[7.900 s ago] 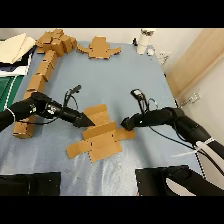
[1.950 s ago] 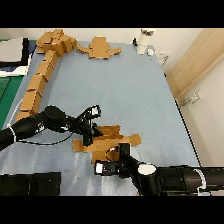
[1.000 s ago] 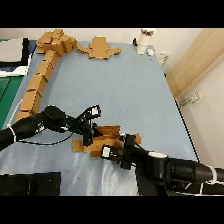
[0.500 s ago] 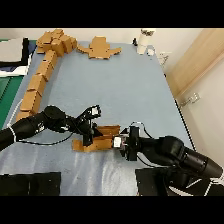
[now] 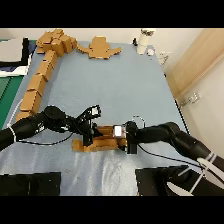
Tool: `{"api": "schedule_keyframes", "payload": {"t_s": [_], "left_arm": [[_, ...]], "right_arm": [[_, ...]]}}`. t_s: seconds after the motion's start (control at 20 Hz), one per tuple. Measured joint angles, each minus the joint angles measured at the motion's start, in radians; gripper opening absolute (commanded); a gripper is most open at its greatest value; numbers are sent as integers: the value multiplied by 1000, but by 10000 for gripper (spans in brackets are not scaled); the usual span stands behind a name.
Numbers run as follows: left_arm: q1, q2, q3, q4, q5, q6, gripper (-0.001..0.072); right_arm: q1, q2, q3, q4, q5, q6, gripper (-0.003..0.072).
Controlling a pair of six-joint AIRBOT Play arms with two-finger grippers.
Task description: Fold the box.
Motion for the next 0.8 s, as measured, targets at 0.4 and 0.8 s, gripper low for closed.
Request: {"api": "schedule_keyframes", "payload": {"t_s": [0.4,0.8], "left_arm": [[0,0,0,0,0,0,13],[0,0,0,0,0,0,13]], "right_arm": [[-79,-183,74,118,-118,-133,720],[-85,-199,80,127,-133,-115,720]]}}
